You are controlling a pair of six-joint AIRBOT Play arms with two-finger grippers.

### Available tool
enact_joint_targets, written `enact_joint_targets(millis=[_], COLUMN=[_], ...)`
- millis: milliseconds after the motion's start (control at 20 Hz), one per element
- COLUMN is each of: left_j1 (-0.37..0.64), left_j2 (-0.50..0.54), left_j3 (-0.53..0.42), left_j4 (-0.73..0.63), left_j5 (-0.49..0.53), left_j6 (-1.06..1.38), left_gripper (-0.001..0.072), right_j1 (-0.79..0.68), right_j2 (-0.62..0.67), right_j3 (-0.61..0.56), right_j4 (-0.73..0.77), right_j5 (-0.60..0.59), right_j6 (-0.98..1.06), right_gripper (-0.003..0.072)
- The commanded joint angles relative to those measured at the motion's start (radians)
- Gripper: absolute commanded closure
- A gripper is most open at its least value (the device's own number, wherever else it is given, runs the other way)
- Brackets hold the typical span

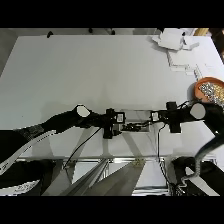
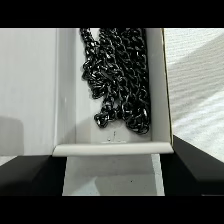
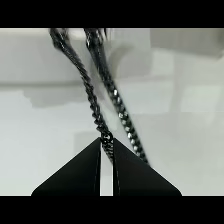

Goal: Fold the box and place the chain.

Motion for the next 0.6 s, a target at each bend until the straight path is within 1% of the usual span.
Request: enact_joint_targets(millis=[0, 100, 200, 350, 550], left_j1=[0.000, 0.000, 0.000, 0.000, 0.000], left_j2=[0.001, 0.001, 0.001, 0.001, 0.001], left_j3=[0.000, 0.000, 0.000, 0.000, 0.000], left_j4=[0.000, 0.000, 0.000, 0.000, 0.000], left_j5=[-0.002, -0.007, -0.007, -0.007, -0.007], left_j6=[0.000, 0.000, 0.000, 0.000, 0.000], left_gripper=[0.0435, 0.0435, 0.0435, 0.0435, 0.0435], right_j1=[0.001, 0.002, 0.036, 0.148, 0.326], right_j2=[0.119, 0.132, 0.132, 0.132, 0.124], right_j3=[0.000, 0.000, 0.000, 0.000, -0.001], right_j4=[0.257, 0.413, 0.518, 0.563, 0.567], right_j5=[0.072, 0.073, 0.066, 0.014, -0.118], right_j6=[-0.009, -0.037, -0.064, -0.061, -0.051], right_gripper=[0.0664, 0.0664, 0.0664, 0.0664, 0.0664])
